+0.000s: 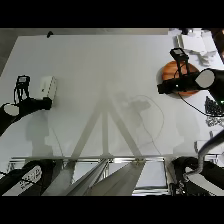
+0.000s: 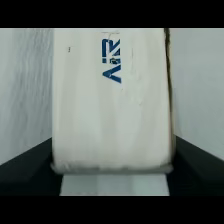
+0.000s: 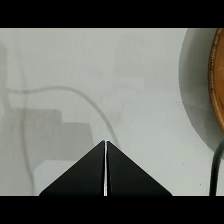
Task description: Fold the box and place the chain.
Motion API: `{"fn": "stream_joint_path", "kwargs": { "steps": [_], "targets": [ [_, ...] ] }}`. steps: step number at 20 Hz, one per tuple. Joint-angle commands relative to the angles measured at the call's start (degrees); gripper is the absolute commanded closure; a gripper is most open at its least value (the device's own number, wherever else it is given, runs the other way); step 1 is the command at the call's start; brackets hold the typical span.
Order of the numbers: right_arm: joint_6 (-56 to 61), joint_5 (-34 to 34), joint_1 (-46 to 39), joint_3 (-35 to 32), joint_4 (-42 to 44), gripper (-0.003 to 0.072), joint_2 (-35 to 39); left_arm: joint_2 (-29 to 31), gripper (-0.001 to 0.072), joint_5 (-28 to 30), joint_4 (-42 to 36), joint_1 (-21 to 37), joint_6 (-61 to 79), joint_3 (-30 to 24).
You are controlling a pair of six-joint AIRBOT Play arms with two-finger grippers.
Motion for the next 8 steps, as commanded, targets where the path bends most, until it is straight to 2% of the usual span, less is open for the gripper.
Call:
{"fn": "stream_joint_path", "kwargs": {
  "steps": [1,4,8],
  "targets": [
    [0.0,0.02,-0.04,-0.02,0.0,0.0674,0.04,-0.22,0.0014,0.7,-0.11,0.02,0.0,-0.79],
    [0.0,0.02,-0.04,-0.02,0.0,0.0674,0.04,2.4,0.0015,-0.13,-0.11,0.0,0.0,-0.79],
    [0.0,0.02,-0.04,-0.02,0.0,0.0674,0.04,10.01,0.0017,-1.03,-0.11,0.0,0.0,-0.79]
  ]
}}
